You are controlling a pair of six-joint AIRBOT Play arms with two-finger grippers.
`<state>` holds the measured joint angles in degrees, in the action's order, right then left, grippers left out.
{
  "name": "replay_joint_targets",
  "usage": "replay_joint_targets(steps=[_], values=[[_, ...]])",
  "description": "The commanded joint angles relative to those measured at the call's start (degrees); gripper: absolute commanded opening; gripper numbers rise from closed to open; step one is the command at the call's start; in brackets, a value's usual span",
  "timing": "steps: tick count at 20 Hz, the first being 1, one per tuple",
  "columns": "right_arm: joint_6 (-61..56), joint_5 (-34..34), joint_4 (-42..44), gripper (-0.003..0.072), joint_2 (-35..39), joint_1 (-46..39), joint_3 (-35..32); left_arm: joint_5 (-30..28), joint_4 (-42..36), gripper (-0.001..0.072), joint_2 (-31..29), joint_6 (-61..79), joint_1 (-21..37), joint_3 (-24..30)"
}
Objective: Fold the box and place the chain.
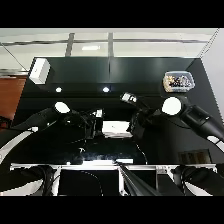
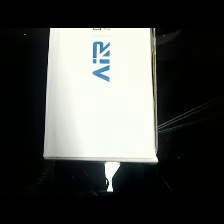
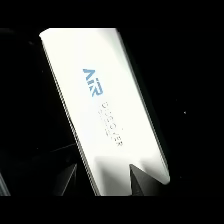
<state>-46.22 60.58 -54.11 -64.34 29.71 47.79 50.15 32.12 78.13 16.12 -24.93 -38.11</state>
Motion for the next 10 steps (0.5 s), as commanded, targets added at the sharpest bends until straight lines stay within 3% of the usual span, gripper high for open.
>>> replay_joint_targets(steps=[1,2,7,10], values=[[-7.4,3.4,2.6,0.0232,1.6,-2.8,-0.8,-0.1,0.0,0.0355,0.0,0.0,0.0,0.0],[-7.4,2.8,5.3,-0.0004,1.6,-3.0,-1.9,-0.1,0.0,0.0356,0.0,0.0,0.0,0.0],[-8.0,-4.1,28.0,0.0009,-2.1,-2.9,-7.8,-0.1,0.0,0.0356,0.0,0.0,0.0,0.0],[-8.0,-4.9,30.0,0.0009,-6.4,-3.1,-8.0,-0.1,0.0,0.0355,0.0,0.0,0.0,0.0]])
